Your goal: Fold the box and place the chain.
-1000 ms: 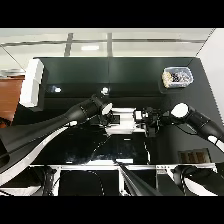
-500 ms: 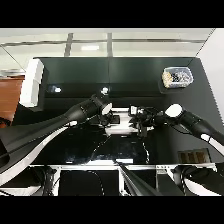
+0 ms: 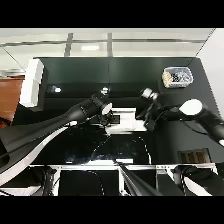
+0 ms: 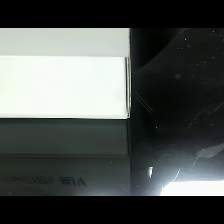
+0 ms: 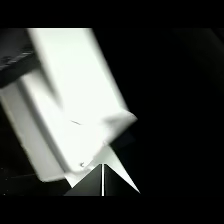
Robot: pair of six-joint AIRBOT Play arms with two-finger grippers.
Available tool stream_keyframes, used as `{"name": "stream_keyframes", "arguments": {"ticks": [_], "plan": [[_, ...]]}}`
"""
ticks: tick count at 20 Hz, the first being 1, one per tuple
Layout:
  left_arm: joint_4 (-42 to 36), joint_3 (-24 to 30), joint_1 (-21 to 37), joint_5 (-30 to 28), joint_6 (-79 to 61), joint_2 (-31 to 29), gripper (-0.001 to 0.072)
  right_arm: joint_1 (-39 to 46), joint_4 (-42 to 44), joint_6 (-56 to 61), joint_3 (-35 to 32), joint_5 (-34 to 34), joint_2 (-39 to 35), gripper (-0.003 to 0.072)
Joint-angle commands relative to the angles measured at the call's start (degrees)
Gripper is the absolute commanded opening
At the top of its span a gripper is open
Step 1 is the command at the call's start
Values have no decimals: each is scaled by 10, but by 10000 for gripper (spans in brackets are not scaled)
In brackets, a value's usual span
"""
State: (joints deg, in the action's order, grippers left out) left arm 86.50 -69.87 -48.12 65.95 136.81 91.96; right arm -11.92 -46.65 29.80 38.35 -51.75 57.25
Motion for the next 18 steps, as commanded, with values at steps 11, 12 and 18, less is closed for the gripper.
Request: {"name": "stream_keyframes", "arguments": {"ticks": [11,12,18], "plan": [[0,0,0,1,-1,0,29,214,103,333,-91,-89,156,18],[0,0,0,1,-1,0,29,189,110,326,-91,-75,169,18],[0,0,0,1,-1,0,29,117,136,282,-39,-100,174,38]]}}
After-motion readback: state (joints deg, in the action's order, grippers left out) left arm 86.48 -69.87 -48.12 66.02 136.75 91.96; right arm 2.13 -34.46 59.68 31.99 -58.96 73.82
